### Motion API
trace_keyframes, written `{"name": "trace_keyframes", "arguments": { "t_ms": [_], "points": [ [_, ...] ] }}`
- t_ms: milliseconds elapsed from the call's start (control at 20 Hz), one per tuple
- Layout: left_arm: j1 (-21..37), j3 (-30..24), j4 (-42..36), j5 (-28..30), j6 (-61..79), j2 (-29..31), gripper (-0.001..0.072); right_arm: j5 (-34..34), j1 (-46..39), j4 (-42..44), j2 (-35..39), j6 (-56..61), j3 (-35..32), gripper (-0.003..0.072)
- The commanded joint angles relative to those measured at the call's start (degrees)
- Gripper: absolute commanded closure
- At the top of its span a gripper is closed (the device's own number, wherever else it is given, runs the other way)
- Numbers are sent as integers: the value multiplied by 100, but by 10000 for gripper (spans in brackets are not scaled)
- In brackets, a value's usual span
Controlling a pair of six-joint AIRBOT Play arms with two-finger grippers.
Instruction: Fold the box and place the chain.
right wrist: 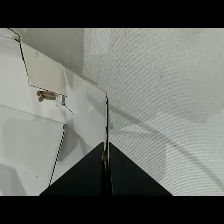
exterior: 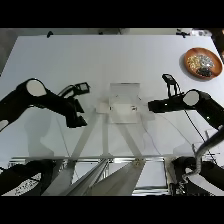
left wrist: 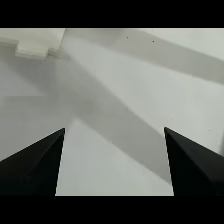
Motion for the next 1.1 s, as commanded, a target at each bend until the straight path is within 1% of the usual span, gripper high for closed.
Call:
{"name": "trace_keyframes", "arguments": {
  "t_ms": [0,50,150,250,400,550,800,1050],
  "points": [
    [-1119,-4,844,1259,396,-7,10,79,7,2,-2,2,-2,673],
    [-1342,-4,1071,1580,393,-28,10,76,7,2,-2,2,-2,673],
    [-1606,-7,1344,2002,387,-111,10,76,7,2,-2,2,-2,673],
    [-1670,-7,1346,2177,348,-278,11,76,7,0,-2,0,-2,673],
    [-1668,-7,1366,2142,173,-616,11,83,7,-17,-2,0,-2,674],
    [-1670,-9,1261,2144,57,-817,11,90,7,-26,-2,4,-2,674],
    [-1670,-7,1025,2026,-42,-835,11,356,7,-522,-4,11,-2,674],
    [-1670,-7,1001,1773,-83,-835,12,369,7,-525,-2,15,-2,674]
  ]
}}
